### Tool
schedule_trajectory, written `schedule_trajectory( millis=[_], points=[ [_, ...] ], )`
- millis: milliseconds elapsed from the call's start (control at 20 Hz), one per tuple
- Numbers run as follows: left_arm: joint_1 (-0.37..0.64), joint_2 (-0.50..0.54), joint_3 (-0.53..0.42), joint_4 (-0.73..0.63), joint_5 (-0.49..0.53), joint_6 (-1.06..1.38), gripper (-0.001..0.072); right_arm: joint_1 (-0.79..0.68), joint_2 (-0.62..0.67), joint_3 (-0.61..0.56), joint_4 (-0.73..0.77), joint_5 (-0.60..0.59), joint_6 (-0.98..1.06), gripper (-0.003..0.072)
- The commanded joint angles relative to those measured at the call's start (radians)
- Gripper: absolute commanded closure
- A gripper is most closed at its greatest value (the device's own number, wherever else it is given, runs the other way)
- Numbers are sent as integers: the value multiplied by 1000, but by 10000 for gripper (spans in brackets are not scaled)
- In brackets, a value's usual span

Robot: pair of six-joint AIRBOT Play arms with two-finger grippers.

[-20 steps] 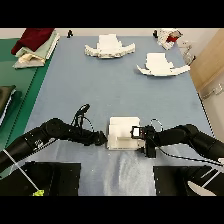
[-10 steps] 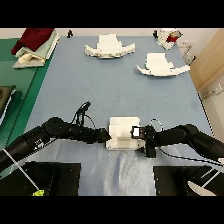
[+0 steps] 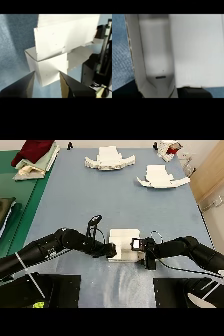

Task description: Fold the box.

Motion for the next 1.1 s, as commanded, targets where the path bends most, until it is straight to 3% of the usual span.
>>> schedule_trajectory(
  millis=[0,200,550,1050],
  points=[
    [-55,-53,73,167,-43,-188,240,0,0,1,0,0,0,180],
    [-103,-108,143,305,-111,-349,240,0,0,1,0,0,0,179],
    [-178,-269,295,407,-282,-455,240,0,0,1,0,0,0,179],
    [-187,-339,362,519,-338,-650,242,0,0,1,0,0,0,179]
  ],
)
